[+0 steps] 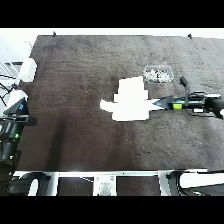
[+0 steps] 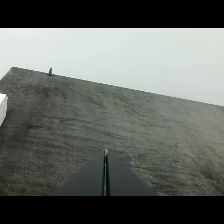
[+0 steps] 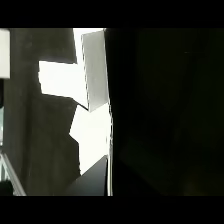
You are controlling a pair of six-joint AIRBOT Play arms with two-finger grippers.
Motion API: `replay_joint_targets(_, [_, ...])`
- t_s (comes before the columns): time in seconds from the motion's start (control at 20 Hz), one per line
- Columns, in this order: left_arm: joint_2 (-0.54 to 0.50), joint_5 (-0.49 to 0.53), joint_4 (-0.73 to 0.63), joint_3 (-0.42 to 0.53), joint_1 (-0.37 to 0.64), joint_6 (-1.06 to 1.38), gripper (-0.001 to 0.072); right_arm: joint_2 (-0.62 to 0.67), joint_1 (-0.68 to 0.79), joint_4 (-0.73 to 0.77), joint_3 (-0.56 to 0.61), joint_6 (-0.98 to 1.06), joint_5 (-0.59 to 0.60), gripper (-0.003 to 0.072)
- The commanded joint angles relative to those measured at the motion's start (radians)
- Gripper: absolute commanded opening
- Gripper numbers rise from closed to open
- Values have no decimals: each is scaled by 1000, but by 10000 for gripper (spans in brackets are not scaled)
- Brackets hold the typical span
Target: Fold the box and place the chain.
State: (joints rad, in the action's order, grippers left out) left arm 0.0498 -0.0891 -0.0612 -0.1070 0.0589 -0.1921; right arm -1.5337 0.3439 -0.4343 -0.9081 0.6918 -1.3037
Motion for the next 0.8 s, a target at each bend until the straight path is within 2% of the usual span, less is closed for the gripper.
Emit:
replay_joint_targets(0.0, [0, 0, 0, 0, 0, 0, 20, 111, -207, 145, 111, -1, 249, 9])
replay_joint_targets(0.2, [0, 3, 1, 0, 0, 9, 20, 92, -390, 49, 20, -1, 457, 9])
replay_joint_targets(0.35, [0, -28, 0, 0, 0, 9, 20, 73, -434, 48, -3, -30, 584, 9])
replay_joint_targets(0.55, [0, -23, 0, 0, 0, 9, 20, 71, -449, 48, 24, -67, 695, 8])
replay_joint_targets(0.75, [0, -24, 0, 0, 0, 9, 20, 52, -462, 50, 27, -152, 715, 9])
